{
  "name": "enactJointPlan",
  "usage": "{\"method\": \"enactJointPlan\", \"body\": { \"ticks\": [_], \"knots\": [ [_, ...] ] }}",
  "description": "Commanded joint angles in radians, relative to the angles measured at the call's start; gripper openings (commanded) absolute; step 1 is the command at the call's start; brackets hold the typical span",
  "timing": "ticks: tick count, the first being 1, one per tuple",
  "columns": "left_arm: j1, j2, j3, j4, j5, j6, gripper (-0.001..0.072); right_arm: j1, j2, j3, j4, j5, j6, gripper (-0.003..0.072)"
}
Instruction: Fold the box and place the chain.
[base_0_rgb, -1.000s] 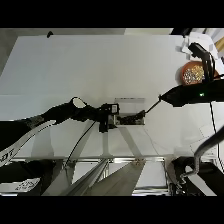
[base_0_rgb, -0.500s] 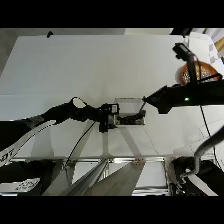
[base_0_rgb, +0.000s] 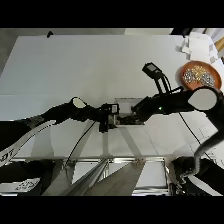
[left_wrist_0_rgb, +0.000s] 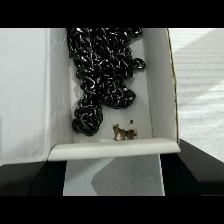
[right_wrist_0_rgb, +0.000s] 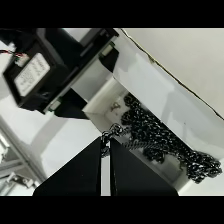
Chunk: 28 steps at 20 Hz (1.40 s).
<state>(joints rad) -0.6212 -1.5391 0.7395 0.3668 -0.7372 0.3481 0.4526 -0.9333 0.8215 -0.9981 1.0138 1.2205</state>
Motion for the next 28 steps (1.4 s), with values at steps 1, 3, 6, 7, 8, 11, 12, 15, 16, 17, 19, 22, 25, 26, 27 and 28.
{"method": "enactJointPlan", "body": {
  "ticks": [1, 3, 6, 7, 8, 11, 12, 15, 16, 17, 19, 22, 25, 26, 27, 28],
  "knots": [
    [0.000, 0.001, 0.000, 0.000, 0.000, 0.000, 0.0273, 0.012, -0.053, -0.062, -0.025, -0.061, 0.013, 0.0019],
    [0.000, 0.001, 0.000, 0.000, 0.000, 0.000, 0.0273, 0.012, -0.103, -0.084, -0.022, -0.071, 0.012, 0.0019],
    [0.000, 0.001, 0.000, 0.000, 0.000, 0.000, 0.0273, 0.012, -0.172, -0.084, -0.014, -0.076, 0.012, 0.0025],
    [0.000, 0.001, 0.000, 0.000, 0.000, 0.000, 0.0273, 0.012, -0.181, -0.084, -0.011, -0.076, 0.012, 0.0078],
    [0.000, 0.001, 0.000, 0.000, 0.000, 0.000, 0.0273, 0.012, -0.180, -0.084, -0.009, -0.076, 0.012, 0.0151],
    [0.000, 0.001, 0.000, 0.000, 0.000, 0.000, 0.0273, 0.011, -0.168, -0.083, 0.006, -0.066, 0.012, 0.0262],
    [0.000, 0.001, 0.000, 0.000, 0.000, 0.000, 0.0273, 0.005, -0.150, -0.082, 0.005, -0.050, 0.009, 0.0261],
    [0.000, 0.001, 0.000, 0.000, 0.000, 0.000, 0.0273, -0.051, -0.074, -0.082, -0.063, 0.005, 0.014, 0.0258],
    [0.000, 0.001, 0.000, 0.000, 0.000, 0.000, 0.0273, -0.085, -0.047, -0.082, -0.104, 0.039, 0.021, 0.0258],
    [0.000, 0.001, 0.000, 0.000, 0.000, 0.000, 0.0273, -0.119, -0.026, -0.082, -0.150, 0.072, 0.035, 0.0258],
    [0.000, 0.001, 0.000, 0.000, 0.000, 0.000, 0.0273, -0.195, 0.007, -0.082, -0.232, 0.134, 0.009, 0.0255],
    [0.000, 0.001, 0.000, 0.000, 0.000, 0.000, 0.0273, -0.275, 0.009, -0.083, -0.245, 0.198, -0.362, 0.0164],
    [0.000, 0.001, 0.000, 0.000, 0.000, 0.000, 0.0273, -0.283, -0.018, -0.083, -0.261, 0.136, -0.777, 0.0220],
    [0.000, 0.001, 0.000, 0.000, 0.000, 0.000, 0.0273, -0.283, -0.037, -0.083, -0.262, 0.131, -0.961, 0.0241],
    [0.000, 0.001, 0.000, 0.000, 0.000, 0.000, 0.0273, -0.283, -0.065, -0.083, -0.261, 0.131, -1.116, 0.0241],
    [0.000, 0.001, 0.000, 0.000, 0.000, 0.000, 0.0273, -0.283, -0.097, -0.083, -0.253, 0.130, -1.179, 0.0241]
  ]
}}
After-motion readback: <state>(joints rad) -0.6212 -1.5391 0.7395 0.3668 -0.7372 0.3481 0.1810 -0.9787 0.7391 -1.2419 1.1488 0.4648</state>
